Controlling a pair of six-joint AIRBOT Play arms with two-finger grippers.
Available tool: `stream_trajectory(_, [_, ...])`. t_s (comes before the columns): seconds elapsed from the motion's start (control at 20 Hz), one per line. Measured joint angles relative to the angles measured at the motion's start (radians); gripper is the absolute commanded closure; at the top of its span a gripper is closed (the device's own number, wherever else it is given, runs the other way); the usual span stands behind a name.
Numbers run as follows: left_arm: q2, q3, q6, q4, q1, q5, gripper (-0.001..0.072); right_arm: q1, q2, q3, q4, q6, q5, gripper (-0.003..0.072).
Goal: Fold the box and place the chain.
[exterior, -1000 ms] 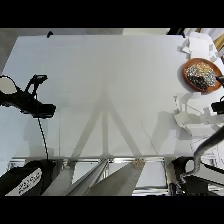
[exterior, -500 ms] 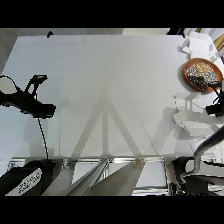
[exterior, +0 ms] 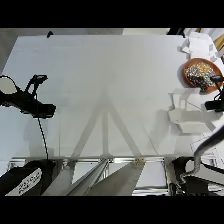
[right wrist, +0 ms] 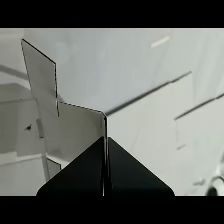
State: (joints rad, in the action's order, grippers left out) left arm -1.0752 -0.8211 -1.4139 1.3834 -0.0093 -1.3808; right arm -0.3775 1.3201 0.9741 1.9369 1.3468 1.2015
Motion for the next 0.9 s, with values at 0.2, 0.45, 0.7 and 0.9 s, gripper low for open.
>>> stream_trajectory(0.2, [0.000,0.000,0.000,0.000,0.000,0.000,0.0697,0.095,-0.164,-0.066,-0.350,-0.043,-0.057,0.0673])
stream_trajectory(0.45, [0.000,0.000,0.000,0.000,0.000,0.000,0.0697,0.347,-0.402,-0.287,-0.598,-0.002,-0.203,0.0672])
stream_trajectory(0.7, [0.000,0.000,0.000,0.000,0.000,0.000,0.0697,0.646,-0.531,-0.454,-0.660,0.161,-0.384,0.0672])
stream_trajectory(0.9, [0.000,0.000,0.000,0.000,0.000,0.005,0.0699,0.845,-0.552,-0.498,-0.597,0.340,-0.517,0.0672])
